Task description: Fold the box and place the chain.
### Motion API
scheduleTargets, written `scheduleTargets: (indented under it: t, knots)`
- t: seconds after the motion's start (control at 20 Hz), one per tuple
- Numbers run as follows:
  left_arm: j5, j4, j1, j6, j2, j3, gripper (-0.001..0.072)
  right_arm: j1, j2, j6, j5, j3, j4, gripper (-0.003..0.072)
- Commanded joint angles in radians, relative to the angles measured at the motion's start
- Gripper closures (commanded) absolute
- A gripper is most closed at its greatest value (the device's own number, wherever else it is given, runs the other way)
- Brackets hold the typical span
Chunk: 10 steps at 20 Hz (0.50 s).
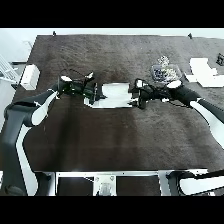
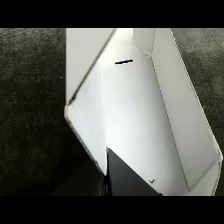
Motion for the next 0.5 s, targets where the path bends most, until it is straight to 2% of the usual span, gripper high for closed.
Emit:
scheduleTargets:
  t: [0.0, 0.45]
  knots:
    - [0.001, 0.004, 0.001, 0.000, -0.001, 0.001, 0.0686, -0.025, -0.031, 0.002, 0.063, 0.044, -0.009, -0.0006]
    - [0.001, 0.009, 0.001, 0.001, -0.001, 0.001, 0.0686, -0.042, -0.143, 0.010, 0.171, 0.148, -0.008, -0.0006]
